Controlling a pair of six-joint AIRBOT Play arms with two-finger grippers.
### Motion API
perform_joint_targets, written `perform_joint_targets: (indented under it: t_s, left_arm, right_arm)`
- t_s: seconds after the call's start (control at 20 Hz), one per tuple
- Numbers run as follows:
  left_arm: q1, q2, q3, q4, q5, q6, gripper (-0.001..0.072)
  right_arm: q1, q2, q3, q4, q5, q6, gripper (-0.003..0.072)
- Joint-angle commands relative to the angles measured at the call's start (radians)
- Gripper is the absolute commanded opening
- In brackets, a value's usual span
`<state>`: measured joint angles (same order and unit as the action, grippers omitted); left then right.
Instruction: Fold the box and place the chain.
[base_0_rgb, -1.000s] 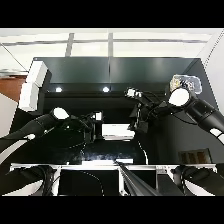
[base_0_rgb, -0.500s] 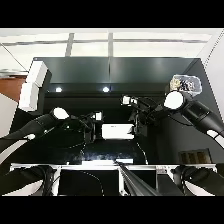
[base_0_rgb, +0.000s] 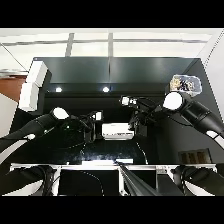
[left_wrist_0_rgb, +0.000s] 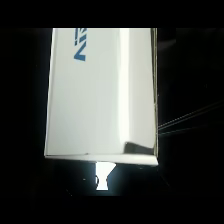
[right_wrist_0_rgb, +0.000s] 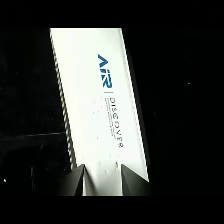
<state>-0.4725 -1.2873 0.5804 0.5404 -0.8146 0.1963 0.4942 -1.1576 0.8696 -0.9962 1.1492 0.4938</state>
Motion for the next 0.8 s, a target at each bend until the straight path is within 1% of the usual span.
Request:
perform_joint_targets:
  t_s: [0.0,0.55,0.65,0.75]
  left_arm:
    - [-0.001,0.0,0.001,0.001,-0.001,0.002,0.0459]
    - [-0.001,0.0,0.001,0.001,-0.001,0.002,0.0459]
    - [-0.001,0.0,0.001,0.001,-0.001,0.002,0.0459]
    - [-0.001,0.0,0.001,0.001,-0.001,0.002,0.0459]
  right_arm:
    - [0.001,0.0,0.0,0.001,-0.001,0.025,0.0263]
    - [0.079,-0.029,0.0,-0.034,-0.038,0.101,0.0261]
    - [0.087,-0.029,0.0,-0.037,-0.048,0.101,0.0235]
    - [0.087,-0.028,0.0,-0.037,-0.052,0.102,0.0235]
